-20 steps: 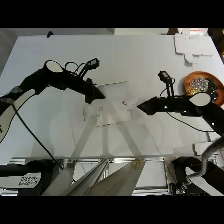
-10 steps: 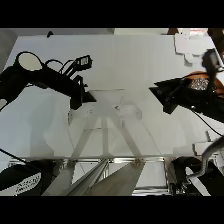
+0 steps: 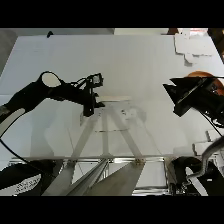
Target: Fold the box and place the chain.
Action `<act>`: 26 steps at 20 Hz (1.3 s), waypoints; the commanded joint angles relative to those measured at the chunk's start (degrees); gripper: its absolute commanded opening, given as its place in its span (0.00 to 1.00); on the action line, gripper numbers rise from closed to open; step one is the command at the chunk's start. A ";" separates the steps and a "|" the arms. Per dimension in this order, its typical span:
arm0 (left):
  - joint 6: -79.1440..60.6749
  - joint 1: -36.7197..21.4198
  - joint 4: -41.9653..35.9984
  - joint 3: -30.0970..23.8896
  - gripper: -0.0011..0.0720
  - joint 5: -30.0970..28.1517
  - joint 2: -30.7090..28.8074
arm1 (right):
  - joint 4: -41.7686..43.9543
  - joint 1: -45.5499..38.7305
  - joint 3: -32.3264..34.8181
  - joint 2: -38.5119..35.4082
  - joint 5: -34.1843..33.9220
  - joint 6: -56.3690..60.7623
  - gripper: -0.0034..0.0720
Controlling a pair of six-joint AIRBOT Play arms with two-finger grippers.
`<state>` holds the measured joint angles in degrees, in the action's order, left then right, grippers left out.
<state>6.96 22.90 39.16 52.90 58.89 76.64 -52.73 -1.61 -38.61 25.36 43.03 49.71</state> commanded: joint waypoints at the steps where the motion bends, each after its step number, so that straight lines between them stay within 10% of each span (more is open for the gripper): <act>1: -3.45 2.12 -5.14 -0.52 0.02 -8.96 4.42 | -4.57 0.04 -0.07 -0.26 -0.24 4.22 0.43; 26: -19.82 2.21 -11.34 -0.52 0.02 -5.90 11.52 | -5.51 0.04 -0.07 5.25 -0.24 4.52 0.43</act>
<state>-12.03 25.08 28.71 52.40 52.80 88.12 -58.24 -1.61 -38.61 30.44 42.74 54.19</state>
